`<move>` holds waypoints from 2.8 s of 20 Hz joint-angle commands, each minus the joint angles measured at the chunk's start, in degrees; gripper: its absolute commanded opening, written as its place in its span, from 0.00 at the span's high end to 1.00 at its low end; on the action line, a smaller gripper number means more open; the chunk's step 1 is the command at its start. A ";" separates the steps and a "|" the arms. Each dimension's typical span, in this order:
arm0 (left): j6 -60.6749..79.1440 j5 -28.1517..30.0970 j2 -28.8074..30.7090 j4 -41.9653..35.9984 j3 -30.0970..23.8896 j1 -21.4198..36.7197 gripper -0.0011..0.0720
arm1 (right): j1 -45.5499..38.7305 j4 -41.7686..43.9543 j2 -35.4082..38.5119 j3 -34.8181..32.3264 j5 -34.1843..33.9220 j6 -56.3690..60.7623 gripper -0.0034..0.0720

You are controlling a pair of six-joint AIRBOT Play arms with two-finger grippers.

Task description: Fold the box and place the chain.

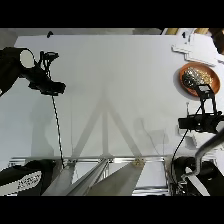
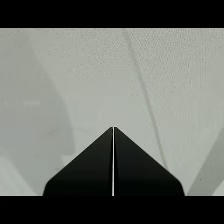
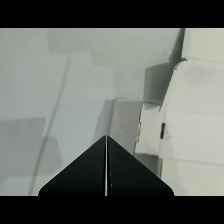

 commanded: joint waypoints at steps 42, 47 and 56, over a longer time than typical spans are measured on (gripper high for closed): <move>0.02 0.02 0.04 0.02 -0.02 0.04 0.97 | -42.34 -31.21 -33.90 10.49 -11.08 -13.27 0.42; 0.02 0.02 0.04 0.02 -0.02 0.04 0.97 | -46.34 -25.51 -37.07 11.26 -9.40 -18.40 0.43; 0.02 0.02 0.04 0.02 -0.02 0.04 0.97 | -46.07 -29.05 -41.70 11.26 -7.13 -13.70 0.89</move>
